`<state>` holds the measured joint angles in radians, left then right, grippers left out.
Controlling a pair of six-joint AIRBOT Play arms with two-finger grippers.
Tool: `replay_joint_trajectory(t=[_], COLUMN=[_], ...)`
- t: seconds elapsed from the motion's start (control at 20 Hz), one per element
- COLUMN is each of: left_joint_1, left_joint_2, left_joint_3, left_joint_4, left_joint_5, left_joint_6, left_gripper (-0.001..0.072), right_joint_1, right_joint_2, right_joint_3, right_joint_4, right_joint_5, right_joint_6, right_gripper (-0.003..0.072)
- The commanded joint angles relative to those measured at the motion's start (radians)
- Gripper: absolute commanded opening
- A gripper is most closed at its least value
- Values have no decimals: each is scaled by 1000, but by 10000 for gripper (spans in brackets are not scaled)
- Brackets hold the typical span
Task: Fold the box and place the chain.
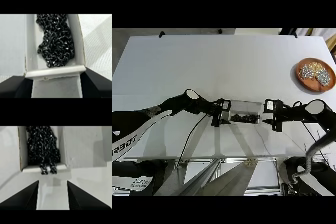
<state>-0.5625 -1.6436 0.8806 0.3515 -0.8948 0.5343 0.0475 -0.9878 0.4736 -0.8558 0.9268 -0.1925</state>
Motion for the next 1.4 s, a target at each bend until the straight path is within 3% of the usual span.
replay_joint_trajectory(t=[0.0,0.25,0.3,0.45,0.6,0.65,0.85,1.05,1.15,1.35], left_joint_1=[0,0,0,0,0,0,0,0,0,0], left_joint_2=[0,0,0,0,0,0,0,0,0,0], left_joint_3=[1,1,1,1,1,1,1,1,1,1], left_joint_4=[0,0,0,0,0,0,0,0,0,0], left_joint_5=[0,0,0,0,0,0,0,0,0,0], left_joint_6=[0,0,0,0,0,0,0,0,0,0], left_gripper=[140,140,140,140,140,140,140,140,140,140], right_joint_1=[-3,20,27,27,27,27,27,27,27,53], right_joint_2=[-47,-68,-68,-68,-68,-68,-51,71,141,177], right_joint_3=[-6,-6,-6,-6,-6,-6,-6,-4,-4,2], right_joint_4=[72,84,83,73,45,25,-98,-130,-69,218], right_joint_5=[-30,-20,-10,0,0,-1,-36,-57,-56,-23], right_joint_6=[-139,-156,-156,-156,-122,-101,45,209,284,298], right_gripper=[386,358,301,221,31,14,12,12,12,12])
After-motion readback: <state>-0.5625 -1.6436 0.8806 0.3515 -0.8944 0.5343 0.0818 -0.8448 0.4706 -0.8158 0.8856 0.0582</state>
